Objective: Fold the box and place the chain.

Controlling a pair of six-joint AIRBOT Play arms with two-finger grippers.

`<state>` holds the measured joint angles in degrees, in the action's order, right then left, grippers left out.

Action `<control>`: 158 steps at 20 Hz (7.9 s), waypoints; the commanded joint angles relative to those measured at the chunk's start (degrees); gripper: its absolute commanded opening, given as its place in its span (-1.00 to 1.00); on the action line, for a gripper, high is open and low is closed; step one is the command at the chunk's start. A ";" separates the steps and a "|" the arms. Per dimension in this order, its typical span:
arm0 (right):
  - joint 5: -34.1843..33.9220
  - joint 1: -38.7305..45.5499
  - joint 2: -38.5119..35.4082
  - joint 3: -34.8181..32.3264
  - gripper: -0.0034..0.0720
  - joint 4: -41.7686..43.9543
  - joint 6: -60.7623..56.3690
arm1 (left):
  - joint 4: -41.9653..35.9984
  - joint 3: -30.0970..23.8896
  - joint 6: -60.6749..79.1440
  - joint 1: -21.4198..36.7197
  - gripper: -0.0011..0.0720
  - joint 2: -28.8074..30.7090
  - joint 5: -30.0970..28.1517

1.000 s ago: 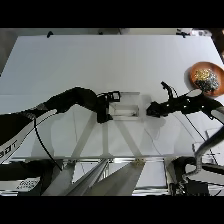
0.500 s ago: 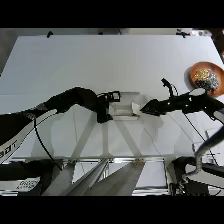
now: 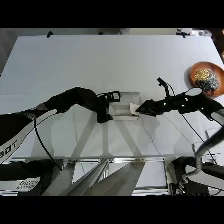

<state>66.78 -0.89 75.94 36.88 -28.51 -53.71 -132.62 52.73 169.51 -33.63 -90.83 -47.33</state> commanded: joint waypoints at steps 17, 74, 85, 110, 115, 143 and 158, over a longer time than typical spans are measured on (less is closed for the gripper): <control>-4.61 -16.98 -1.84 12.50 -0.11 -28.48 -24.00 | 0.02 0.02 0.00 -0.04 -0.02 -0.04 -0.02; -0.61 -38.29 7.06 23.87 0.40 -59.39 -73.96 | 0.04 0.02 0.00 -0.04 -0.02 -0.04 -0.02; -2.34 -39.15 9.53 23.85 0.11 -59.34 -75.10 | 0.04 0.00 0.00 -0.04 -0.02 -0.04 -0.04; -6.14 -40.46 11.58 23.85 -0.87 -58.07 -75.25 | 0.04 0.02 0.00 -0.02 -0.02 -0.04 -0.02; -4.50 -40.33 9.84 23.85 -0.87 -58.49 -71.93 | 0.02 0.02 0.00 -0.04 -0.02 -0.04 -0.04; 2.64 -36.79 6.99 23.69 0.53 -62.71 -64.17 | 0.04 0.02 0.02 -0.04 -0.02 -0.04 -0.02; -3.26 -34.34 9.97 20.96 -0.02 -57.09 -61.72 | 0.02 0.02 0.02 -0.04 -0.02 -0.04 -0.02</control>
<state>63.44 -35.31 85.73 58.65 -85.84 -115.57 -132.57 52.71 169.56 -33.67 -90.83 -47.33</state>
